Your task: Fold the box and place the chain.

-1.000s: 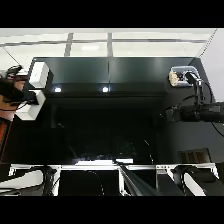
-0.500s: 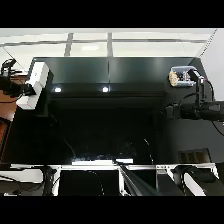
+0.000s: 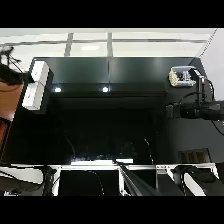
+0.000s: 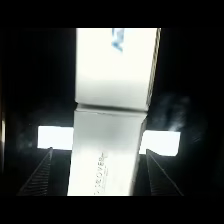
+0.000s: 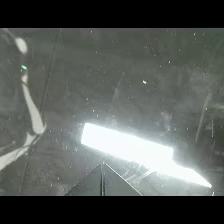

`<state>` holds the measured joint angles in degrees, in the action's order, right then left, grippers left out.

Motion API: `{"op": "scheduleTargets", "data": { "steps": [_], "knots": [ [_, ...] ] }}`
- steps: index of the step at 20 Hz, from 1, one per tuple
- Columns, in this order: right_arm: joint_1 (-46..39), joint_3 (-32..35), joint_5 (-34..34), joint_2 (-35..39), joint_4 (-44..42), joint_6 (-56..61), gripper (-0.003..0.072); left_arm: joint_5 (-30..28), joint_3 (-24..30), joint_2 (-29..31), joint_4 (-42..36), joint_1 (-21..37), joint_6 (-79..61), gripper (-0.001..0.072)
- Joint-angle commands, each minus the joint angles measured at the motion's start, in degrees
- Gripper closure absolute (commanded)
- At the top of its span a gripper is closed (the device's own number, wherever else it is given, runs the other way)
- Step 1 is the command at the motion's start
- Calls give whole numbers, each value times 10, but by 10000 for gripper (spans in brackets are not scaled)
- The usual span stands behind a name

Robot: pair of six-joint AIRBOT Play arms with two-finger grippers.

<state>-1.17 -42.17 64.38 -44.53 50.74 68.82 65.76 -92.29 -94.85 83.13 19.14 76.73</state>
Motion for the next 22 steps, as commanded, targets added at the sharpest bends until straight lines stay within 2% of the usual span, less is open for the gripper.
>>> {"op": "scheduleTargets", "data": {
  "steps": [1,2,3,4,6,8,9,11,12,14,16,22],
  "knots": [
    [12,5,-50,0,-1,0,670,96,-71,39,14,-21,150,165],
    [21,10,-73,0,-1,0,670,104,-61,64,14,-37,144,401],
    [33,19,-99,0,4,0,670,101,-40,92,12,-56,128,589],
    [44,29,-126,0,7,-1,670,88,-7,125,6,-81,115,681],
    [62,62,-196,-1,16,-3,670,12,116,221,-23,-145,85,684],
    [75,99,-278,-1,43,-3,670,-113,299,332,-20,-214,82,683],
    [75,111,-295,-1,59,-2,670,-161,392,383,-3,-242,75,683],
    [74,114,-286,-1,70,-3,670,-204,523,462,-3,-262,77,683],
    [74,113,-286,-1,67,-3,670,-209,561,492,-17,-262,77,682],
    [74,113,-286,-1,67,-3,670,-209,604,540,-20,-262,77,682],
    [74,113,-286,-1,67,-3,670,-191,612,562,-11,-262,76,682],
    [74,113,-286,-1,67,-3,670,-177,612,563,-12,-262,77,682]
  ]
}}
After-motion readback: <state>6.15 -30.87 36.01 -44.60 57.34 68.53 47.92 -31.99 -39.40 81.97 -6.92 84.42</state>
